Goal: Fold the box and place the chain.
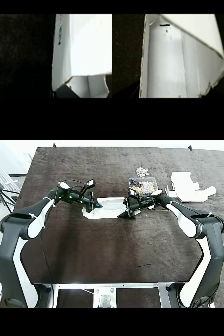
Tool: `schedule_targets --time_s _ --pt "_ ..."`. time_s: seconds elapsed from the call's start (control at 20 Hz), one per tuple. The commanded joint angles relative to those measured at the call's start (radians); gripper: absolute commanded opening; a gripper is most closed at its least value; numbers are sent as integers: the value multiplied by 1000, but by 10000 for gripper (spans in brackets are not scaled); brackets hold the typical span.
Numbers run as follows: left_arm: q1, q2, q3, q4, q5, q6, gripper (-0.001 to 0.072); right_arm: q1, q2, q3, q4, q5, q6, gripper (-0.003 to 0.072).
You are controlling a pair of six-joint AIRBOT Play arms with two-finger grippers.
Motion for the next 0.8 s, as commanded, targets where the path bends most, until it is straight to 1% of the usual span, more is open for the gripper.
schedule_targets --time_s 0.0,0.35,0.4,0.45,0.5,0.75 --pt "0 0 1 0 0 0 20 0 0 1 3 1 -9 561" --pt "0 0 1 0 0 0 20 0 -3 1 -5 -6 -35 555" --pt "0 0 1 0 -1 0 20 0 -3 1 -11 -6 -35 520" --pt "0 0 1 0 0 0 20 2 -3 1 -27 -6 -35 428" --pt "0 0 1 0 -1 0 20 3 -3 1 -32 -6 -35 416" --pt "0 0 1 0 0 0 20 3 -3 1 -31 -6 -35 419"
